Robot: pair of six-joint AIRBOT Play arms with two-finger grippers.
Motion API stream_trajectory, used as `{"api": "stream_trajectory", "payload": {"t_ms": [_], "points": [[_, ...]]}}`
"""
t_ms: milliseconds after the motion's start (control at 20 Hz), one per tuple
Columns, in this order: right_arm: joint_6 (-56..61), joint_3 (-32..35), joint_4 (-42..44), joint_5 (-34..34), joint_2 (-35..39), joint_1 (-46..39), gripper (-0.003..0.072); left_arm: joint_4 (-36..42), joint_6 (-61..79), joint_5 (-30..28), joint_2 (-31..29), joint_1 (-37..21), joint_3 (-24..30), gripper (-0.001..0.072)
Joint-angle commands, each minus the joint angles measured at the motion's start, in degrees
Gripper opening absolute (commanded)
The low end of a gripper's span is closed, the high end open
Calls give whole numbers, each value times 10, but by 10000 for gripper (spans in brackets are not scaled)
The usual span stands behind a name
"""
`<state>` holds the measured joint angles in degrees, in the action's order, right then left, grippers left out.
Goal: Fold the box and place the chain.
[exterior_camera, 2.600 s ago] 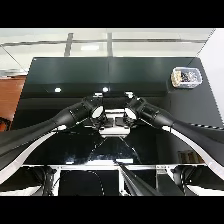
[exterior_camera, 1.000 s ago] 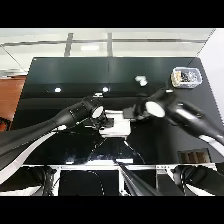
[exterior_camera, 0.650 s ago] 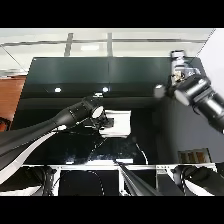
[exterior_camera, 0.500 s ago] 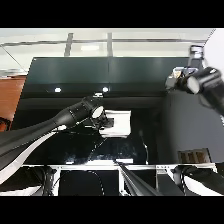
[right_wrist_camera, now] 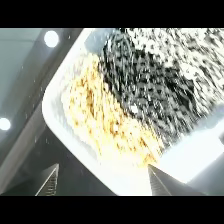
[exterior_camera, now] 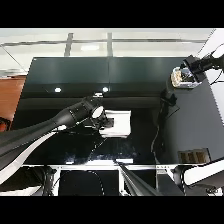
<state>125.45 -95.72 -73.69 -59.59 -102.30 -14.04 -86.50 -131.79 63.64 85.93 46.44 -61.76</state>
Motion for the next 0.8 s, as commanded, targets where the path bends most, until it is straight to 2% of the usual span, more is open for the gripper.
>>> {"api": "stream_trajectory", "payload": {"t_ms": [0, 50, 100, 350, 400, 450, 500, 550, 750], "points": [[8, -49, 32, 4, -62, -12, 588, 0, 0, 1, 0, 0, 0, 31], [8, -50, 33, 13, -69, -12, 587, 0, 0, 1, 0, 0, 0, 31], [8, -50, 34, 21, -75, -12, 537, 0, 0, 1, 0, 0, 0, 31], [0, -50, 71, 34, -109, -1, 529, 0, 0, 1, 0, 0, 0, 31], [-7, -50, 72, 32, -111, 1, 381, 0, 0, 2, 0, 0, 0, 31], [-21, -50, 75, 27, -110, 1, 169, 0, 0, 2, 0, 0, 0, 31], [-46, -54, 76, 17, -106, 1, 57, 0, 0, 1, 0, 0, 0, 31], [-69, -59, 72, 2, -98, 1, 13, 0, 0, 1, 0, 0, 0, 31], [-158, -65, 23, -31, -20, 1, 16, 1, 0, 1, 0, 0, 0, 31]]}}
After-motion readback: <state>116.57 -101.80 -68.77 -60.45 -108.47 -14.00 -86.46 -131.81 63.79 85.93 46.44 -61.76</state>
